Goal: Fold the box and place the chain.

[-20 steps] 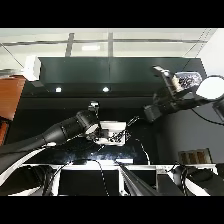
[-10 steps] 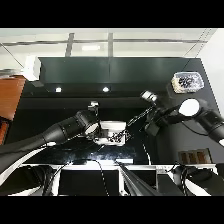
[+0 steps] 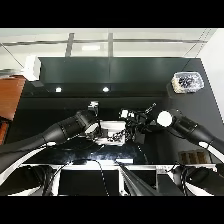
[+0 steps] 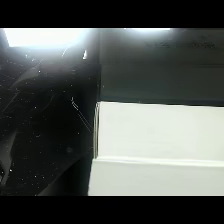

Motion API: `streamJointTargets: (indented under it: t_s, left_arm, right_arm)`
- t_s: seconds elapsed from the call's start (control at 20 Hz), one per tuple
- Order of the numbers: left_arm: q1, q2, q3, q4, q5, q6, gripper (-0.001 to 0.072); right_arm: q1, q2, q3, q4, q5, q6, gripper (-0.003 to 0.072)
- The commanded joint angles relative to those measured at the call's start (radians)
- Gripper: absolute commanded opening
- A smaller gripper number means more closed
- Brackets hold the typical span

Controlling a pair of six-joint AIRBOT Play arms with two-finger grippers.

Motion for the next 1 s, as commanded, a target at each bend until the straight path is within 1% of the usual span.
streamJointTargets:
  t_s: [0.0, 0.35, 0.55, 0.7, 0.75, 0.8, 0.85, 0.95]
  left_arm:
    - [0.001, 0.0, 0.0, -0.001, 0.0, 0.0, 0.0032]
    - [0.001, 0.0, 0.0, -0.003, 0.0, 0.0, 0.0032]
    - [0.001, 0.0, 0.0, -0.003, 0.001, 0.0, 0.0032]
    - [0.001, 0.0, 0.0, -0.003, 0.001, 0.0, 0.0032]
    - [0.001, 0.0, 0.0, -0.003, 0.001, 0.0, 0.0032]
    - [0.001, 0.0, 0.0, -0.003, 0.001, 0.0, 0.0032]
    - [0.001, 0.0, 0.0, -0.003, 0.001, 0.0, 0.0032]
    - [0.001, 0.0, 0.0, -0.003, 0.001, 0.0, 0.0032]
  right_arm:
    - [0.018, -0.031, -0.002, 0.045, -0.005, -0.09, 0.0703]
    - [0.027, -0.081, -0.002, 0.056, -0.037, -0.107, 0.0701]
    - [0.065, -0.085, -0.002, 0.052, -0.105, -0.107, 0.0695]
    - [0.078, -0.085, -0.002, 0.041, -0.117, -0.105, 0.0688]
    - [0.078, -0.085, -0.002, 0.041, -0.111, -0.103, 0.0526]
    - [0.078, -0.085, -0.002, 0.041, -0.105, -0.102, 0.0468]
    - [0.078, -0.085, -0.002, 0.041, -0.099, -0.1, 0.0465]
    - [0.077, -0.085, -0.001, 0.038, -0.08, -0.084, 0.0214]
